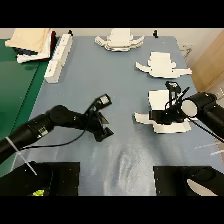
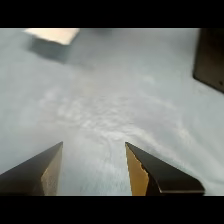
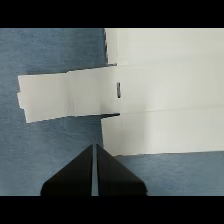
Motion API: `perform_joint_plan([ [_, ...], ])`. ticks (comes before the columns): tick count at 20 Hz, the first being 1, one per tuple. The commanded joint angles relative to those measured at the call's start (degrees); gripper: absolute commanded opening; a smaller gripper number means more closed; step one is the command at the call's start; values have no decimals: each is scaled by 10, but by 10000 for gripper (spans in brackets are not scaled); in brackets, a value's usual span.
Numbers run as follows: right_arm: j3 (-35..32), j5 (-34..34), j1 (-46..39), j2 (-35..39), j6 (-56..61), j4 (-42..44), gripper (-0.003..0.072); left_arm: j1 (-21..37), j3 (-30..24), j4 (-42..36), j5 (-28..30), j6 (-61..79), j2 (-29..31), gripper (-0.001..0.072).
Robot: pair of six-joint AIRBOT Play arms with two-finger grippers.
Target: Fold the box.
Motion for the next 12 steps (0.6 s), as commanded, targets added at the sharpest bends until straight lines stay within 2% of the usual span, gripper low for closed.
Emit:
perform_joint_plan([
  [1, 12, 46, -2, 0, 5, -56, 112, 86, 44, 140, -122, -256, 42, 569],
  [2, 16, 49, -2, 0, 5, -75, 112, 113, 46, 137, -141, -258, 44, 570],
  [5, 22, 71, -1, -1, 5, -68, 110, 150, 46, 122, -143, -258, 46, 570],
  [6, 22, 66, -1, -1, 7, -77, 82, 152, 46, 121, -131, -258, 46, 570],
  [8, 37, 75, -23, -2, 17, -135, 92, 152, 46, 121, -99, -258, 46, 569],
  [9, 55, 94, -59, -6, 11, -158, 191, 151, 46, 120, -88, -258, 46, 570],
  [10, 81, 121, -120, -16, -17, -174, 345, 151, 46, 120, -77, -258, 46, 569],
  [12, 132, 137, -274, -49, -97, -170, 351, 151, 46, 120, -68, -258, 46, 570],
])
